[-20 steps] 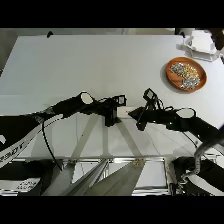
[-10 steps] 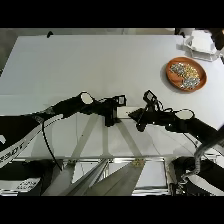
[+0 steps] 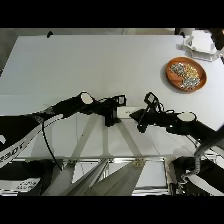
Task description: Fold the box and place the chain.
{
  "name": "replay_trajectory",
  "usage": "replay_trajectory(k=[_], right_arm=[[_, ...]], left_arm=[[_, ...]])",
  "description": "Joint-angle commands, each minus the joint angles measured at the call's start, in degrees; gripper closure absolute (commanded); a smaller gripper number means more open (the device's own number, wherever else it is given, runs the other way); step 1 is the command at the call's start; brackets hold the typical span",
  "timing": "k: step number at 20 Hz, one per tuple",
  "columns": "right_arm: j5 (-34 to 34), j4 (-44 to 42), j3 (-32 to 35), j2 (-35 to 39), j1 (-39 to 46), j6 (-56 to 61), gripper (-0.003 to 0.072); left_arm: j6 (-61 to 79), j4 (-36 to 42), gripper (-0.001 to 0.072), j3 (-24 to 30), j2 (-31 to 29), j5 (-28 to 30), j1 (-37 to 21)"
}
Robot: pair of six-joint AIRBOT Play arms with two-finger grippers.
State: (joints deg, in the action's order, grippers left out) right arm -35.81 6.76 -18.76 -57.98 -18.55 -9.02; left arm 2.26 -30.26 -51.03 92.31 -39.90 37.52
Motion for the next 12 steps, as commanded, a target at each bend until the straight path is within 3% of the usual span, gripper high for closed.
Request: replay_trajectory(k=[1, 3, 5, 6, 8, 10, 12], right_arm=[[-0.6, -3.0, -1.8, 5.3, 0.0, 4.4, 0.0681], [-0.3, 8.9, -6.2, 7.5, 0.0, 22.6, 0.0681], [-3.0, 34.6, -14.3, 7.8, 0.6, 48.7, 0.0681], [-7.5, 48.2, -19.3, 7.8, 1.8, 60.5, 0.0682], [-20.3, 65.6, -28.1, 7.8, 5.5, 71.4, 0.0682], [-33.7, 71.3, -33.7, 7.8, 11.4, 74.0, 0.0682], [-43.7, 71.6, -33.8, 7.5, 18.6, 76.9, 0.0682]], left_arm=[[0.3, -0.2, 0.0620, 0.0, 0.0, 0.0, 0.0], [0.3, -0.2, 0.0620, 0.0, 0.0, 0.0, 0.0], [0.3, -0.2, 0.0620, 0.0, 0.0, 0.0, 0.0], [0.3, -0.2, 0.0620, 0.0, 0.0, 0.0, 0.0], [0.3, -0.2, 0.0620, 0.0, 0.0, 0.0, 0.0], [0.3, -0.2, 0.0620, 0.0, 0.0, 0.0, 0.0], [0.3, -0.2, 0.0620, 0.0, 0.0, 0.0, 0.0]])
